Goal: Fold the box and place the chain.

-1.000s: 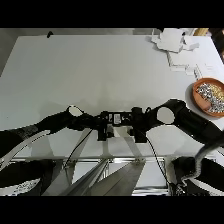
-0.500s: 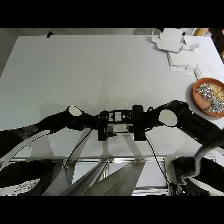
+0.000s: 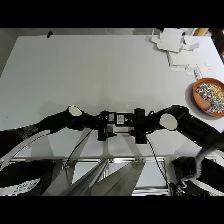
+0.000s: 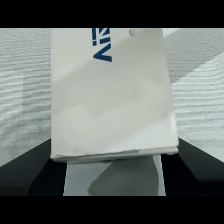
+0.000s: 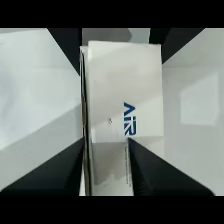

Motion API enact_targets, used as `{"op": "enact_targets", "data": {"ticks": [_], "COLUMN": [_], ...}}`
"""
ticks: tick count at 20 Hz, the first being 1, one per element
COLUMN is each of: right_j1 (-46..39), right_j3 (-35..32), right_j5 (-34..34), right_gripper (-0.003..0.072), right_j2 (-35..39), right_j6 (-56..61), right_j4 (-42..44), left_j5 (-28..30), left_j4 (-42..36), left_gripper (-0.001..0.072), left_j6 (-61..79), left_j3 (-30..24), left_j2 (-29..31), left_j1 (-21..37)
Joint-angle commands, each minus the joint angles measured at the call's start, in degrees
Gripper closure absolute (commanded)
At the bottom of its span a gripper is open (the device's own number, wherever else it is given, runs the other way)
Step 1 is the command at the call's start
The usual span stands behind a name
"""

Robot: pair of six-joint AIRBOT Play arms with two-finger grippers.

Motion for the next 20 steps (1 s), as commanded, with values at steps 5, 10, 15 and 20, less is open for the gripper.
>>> {"op": "enact_targets", "data": {"ticks": [5, 10, 15, 20], "right_j1": [0.1, -0.1, -0.1, -0.1], "right_j3": [-0.7, -0.7, -0.7, -0.8], "right_j5": [0.3, -1.0, -0.5, 2.0], "right_gripper": [0.0337, 0.0670, 0.0670, 0.0670], "right_j2": [5.1, 6.1, 1.0, -1.4], "right_j6": [-0.2, 0.5, 2.4, 2.6], "right_j4": [2.6, 2.9, 2.7, 2.7], "left_j5": [-0.1, -0.1, -0.1, -0.1], "left_j4": [0.0, 0.0, 0.0, 0.0], "left_gripper": [0.0558, 0.0558, 0.0558, 0.0558], "left_j6": [-0.2, -0.2, -0.2, -0.2], "left_j3": [0.0, 0.0, 0.0, 0.0], "left_j2": [0.0, 0.0, 0.0, 0.0], "left_j1": [0.0, 0.0, 0.0, 0.0]}}
